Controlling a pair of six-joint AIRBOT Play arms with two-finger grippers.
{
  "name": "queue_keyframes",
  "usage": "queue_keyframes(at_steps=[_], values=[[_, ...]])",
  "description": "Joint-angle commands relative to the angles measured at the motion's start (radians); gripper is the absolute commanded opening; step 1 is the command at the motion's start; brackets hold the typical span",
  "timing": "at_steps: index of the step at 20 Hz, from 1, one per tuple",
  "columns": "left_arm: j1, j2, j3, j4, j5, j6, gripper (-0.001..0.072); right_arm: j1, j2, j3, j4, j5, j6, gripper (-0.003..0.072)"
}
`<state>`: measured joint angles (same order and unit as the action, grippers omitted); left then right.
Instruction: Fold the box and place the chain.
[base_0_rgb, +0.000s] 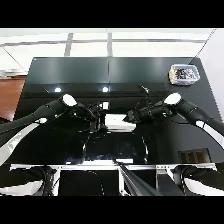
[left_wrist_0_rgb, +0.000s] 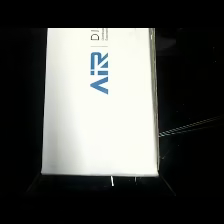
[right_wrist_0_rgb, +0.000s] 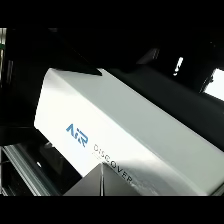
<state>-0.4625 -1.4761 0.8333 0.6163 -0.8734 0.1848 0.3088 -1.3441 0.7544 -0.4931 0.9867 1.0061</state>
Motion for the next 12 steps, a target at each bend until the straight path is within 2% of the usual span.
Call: queue_keyframes(at_steps=[1, 9, 11, 12], values=[[0.000, 0.000, 0.001, -0.003, -0.001, -0.002, 0.0352, 0.001, -0.008, -0.001, -0.043, -0.011, 0.008, 0.0016], [0.000, 0.000, 0.001, -0.003, 0.000, -0.003, 0.0360, -0.003, -0.005, 0.005, -0.039, -0.006, 0.006, 0.0016], [0.005, 0.001, 0.003, -0.003, -0.002, -0.085, 0.0361, -0.043, 0.022, 0.046, -0.037, 0.121, -0.008, 0.0016], [0.006, 0.005, 0.003, -0.002, 0.001, -0.098, 0.0396, -0.080, 0.045, 0.073, -0.040, 0.204, -0.034, 0.0016]])
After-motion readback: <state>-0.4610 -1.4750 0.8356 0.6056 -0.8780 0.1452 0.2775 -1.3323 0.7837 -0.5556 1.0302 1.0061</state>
